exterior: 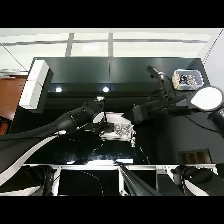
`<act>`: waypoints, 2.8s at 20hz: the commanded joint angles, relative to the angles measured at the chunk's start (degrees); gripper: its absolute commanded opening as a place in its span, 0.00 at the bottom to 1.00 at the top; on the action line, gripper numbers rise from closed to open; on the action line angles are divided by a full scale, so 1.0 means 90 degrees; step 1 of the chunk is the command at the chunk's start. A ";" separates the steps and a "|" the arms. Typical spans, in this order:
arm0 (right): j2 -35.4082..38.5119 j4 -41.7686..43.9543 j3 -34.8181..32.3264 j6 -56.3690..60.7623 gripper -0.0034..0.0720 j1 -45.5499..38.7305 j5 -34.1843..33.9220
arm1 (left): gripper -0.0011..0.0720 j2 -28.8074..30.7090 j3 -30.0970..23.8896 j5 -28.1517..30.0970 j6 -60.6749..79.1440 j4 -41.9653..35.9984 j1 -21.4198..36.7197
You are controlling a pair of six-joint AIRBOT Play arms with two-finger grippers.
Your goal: Fold the box and place the chain.
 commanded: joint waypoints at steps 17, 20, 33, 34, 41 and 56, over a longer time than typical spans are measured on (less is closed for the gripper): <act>0.1664 -0.1481 -0.3101 -0.3456 1.00 -0.2579 -0.1647 | 0.06 -0.0005 -0.0002 0.0010 0.0002 0.0002 0.0000; 0.1610 -0.1481 -0.3218 -0.4847 1.00 -0.1831 -0.1783 | 0.06 -0.0005 -0.0002 0.0015 0.0002 0.0002 0.0000; -0.0350 0.0665 -0.3213 -0.9054 1.00 0.0182 -0.2875 | 0.06 -0.0005 -0.0002 0.0010 0.0002 0.0005 0.0000; -0.0444 0.0872 -0.3211 -0.9294 1.00 0.0182 -0.2829 | 0.06 -0.0005 -0.0002 0.0007 0.0002 0.0005 0.0000; -0.1042 0.1472 -0.3084 -1.0244 1.00 0.0182 -0.3075 | 0.06 -0.0005 -0.0002 0.0007 0.0002 0.0002 0.0000; -0.1421 0.0724 -0.2822 -0.9670 0.12 0.0180 -0.2414 | 0.06 -0.0005 -0.0002 0.0010 0.0000 0.0002 0.0000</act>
